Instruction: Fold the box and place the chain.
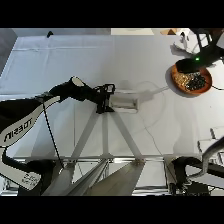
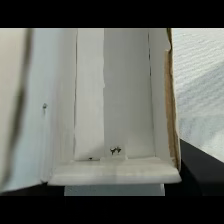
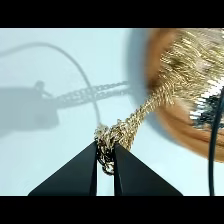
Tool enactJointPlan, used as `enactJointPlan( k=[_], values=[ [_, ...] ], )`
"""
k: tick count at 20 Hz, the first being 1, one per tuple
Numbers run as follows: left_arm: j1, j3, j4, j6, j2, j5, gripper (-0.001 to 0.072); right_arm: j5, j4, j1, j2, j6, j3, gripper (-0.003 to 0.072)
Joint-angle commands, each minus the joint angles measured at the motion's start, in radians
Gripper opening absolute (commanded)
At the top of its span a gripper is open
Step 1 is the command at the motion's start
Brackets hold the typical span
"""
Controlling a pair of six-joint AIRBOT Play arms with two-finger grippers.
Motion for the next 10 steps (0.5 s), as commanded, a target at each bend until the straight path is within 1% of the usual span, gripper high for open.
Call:
enactJointPlan(
  k=[1, 8, 10],
  values=[
    [0.0, -0.001, 0.0, 0.0, 0.0, 0.0, 0.0188, 0.06, -0.002, 0.129, 0.039, 0.014, 0.0, 0.0004],
    [0.0, 0.0, 0.0, 0.0, 0.0, 0.0, 0.0188, 0.076, 0.005, 0.333, 0.039, 0.019, 0.0, 0.0005],
    [0.0, 0.0, 0.0, 0.0, 0.0, 0.0, 0.0188, 0.075, 0.031, 0.378, 0.039, 0.019, 0.0, 0.0005]
  ],
)
